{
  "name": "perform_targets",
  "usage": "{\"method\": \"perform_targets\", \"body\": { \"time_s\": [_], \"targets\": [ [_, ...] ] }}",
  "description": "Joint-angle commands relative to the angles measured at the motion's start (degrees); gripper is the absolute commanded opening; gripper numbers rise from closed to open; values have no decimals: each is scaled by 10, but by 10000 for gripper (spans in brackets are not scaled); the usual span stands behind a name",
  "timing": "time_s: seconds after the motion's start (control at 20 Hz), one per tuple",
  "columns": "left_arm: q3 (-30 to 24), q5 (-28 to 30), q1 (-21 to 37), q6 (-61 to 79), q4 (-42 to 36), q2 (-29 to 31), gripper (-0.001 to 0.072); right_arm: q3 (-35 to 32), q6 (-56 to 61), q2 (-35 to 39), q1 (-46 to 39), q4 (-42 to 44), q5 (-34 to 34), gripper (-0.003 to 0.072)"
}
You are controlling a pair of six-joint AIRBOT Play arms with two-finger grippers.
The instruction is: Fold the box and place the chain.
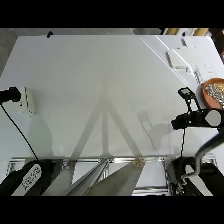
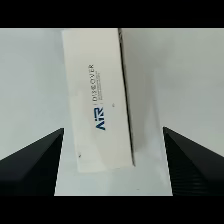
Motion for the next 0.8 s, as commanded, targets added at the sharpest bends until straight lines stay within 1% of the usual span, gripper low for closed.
{"method": "perform_targets", "body": {
  "time_s": [0.0, 0.75],
  "targets": [
    [1, 7, -14, -5, -2, 13, 699, 0, 0, 0, 0, 0, 0, 21],
    [0, 32, -14, -5, 12, -30, 699, 0, 0, 0, 0, 0, 0, 21]
  ]
}}
